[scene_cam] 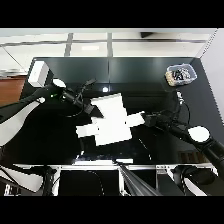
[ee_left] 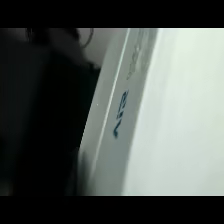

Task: Fold the box and place the chain.

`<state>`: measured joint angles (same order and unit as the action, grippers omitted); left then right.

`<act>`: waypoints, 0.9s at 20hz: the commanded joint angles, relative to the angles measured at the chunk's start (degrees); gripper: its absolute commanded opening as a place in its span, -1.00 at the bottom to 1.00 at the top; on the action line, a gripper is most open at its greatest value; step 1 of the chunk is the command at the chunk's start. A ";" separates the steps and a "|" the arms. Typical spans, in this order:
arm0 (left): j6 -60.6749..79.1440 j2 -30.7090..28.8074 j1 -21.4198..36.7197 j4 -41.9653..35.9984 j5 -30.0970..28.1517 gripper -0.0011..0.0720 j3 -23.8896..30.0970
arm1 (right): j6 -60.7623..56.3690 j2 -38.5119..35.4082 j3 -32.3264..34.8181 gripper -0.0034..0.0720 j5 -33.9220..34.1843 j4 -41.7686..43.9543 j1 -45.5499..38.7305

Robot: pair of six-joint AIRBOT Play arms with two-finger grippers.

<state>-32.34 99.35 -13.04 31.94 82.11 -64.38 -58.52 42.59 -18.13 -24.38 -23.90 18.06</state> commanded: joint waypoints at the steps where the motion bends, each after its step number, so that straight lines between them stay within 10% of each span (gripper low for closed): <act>1: 1.64 1.16 -1.14 6.58 3.19 -0.33 -3.72 | 0.00 -0.04 -0.02 -0.86 -0.44 -0.11 0.04; 5: 0.85 1.16 -1.31 7.72 4.50 -0.90 -7.02 | 0.02 -0.04 -0.02 -0.75 -1.33 -0.33 0.04; 7: -0.13 1.14 -1.31 7.67 5.60 -0.90 -8.59 | 0.07 -0.07 -0.42 0.76 -2.19 -0.33 -0.61; 8: -1.66 0.98 -1.33 7.67 6.40 -0.90 -9.27 | 0.83 -0.07 -1.29 0.91 -3.87 -0.57 -1.68; 13: -4.17 -5.97 -2.27 7.91 8.85 -0.91 -6.56 | 3.52 -0.07 -13.14 0.91 -22.23 -18.84 -12.52; 18: 19.58 -24.00 -6.60 0.42 -17.73 -0.89 16.90 | 3.48 -0.07 -17.20 0.91 -23.08 -30.16 -16.74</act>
<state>-26.41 83.53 -17.43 35.40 79.18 -57.91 -55.27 42.54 -33.10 -45.52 -47.53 3.66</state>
